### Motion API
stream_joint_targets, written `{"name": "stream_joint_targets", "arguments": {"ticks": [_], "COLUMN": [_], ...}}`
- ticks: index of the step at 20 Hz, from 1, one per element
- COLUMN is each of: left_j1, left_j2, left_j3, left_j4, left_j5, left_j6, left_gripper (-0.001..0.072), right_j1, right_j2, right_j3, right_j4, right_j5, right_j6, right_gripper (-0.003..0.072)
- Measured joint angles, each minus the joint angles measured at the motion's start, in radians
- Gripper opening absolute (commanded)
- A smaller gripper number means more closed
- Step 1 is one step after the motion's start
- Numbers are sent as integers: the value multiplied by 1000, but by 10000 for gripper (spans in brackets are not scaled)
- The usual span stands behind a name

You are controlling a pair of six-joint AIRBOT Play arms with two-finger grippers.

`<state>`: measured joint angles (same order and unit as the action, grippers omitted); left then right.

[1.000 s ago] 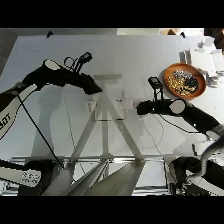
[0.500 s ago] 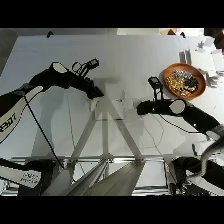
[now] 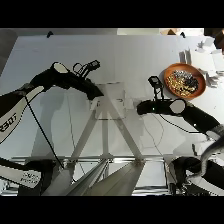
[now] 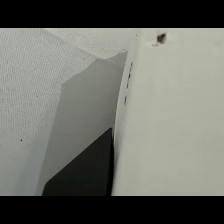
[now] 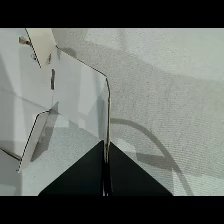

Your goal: Fold the box and place the chain.

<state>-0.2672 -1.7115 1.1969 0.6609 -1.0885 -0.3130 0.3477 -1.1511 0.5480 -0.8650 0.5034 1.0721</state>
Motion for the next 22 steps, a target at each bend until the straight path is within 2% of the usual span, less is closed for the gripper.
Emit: {"name": "stream_joint_targets", "arguments": {"ticks": [9, 10, 11, 12, 13, 16, 22], "left_j1": [-1, -1, -2, -2, -1, 13, 64], "left_j2": [0, 1, 3, 7, 18, 82, 278], "left_j3": [0, 0, 0, 0, 0, 0, -10], "left_j4": [2, 2, 7, 7, 5, 6, 52], "left_j5": [-5, -5, -9, -1, -5, -23, -190], "left_j6": [-1, -1, -2, -5, -4, 33, 183], "left_gripper": [7, 7, 7, 6, 6, 0, -5], "right_j1": [0, 0, 0, 1, 1, 1, -66], "right_j2": [0, 0, 0, 0, 0, 13, 150], "right_j3": [0, 0, 0, 2, 8, 45, 100], "right_j4": [0, 1, 3, 1, 3, -14, -171], "right_j5": [1, 1, 3, 11, 2, -2, 10], "right_j6": [0, 0, 0, -1, -2, -1, 37], "right_gripper": [13, 110, 371, 603, 626, 622, 621]}}
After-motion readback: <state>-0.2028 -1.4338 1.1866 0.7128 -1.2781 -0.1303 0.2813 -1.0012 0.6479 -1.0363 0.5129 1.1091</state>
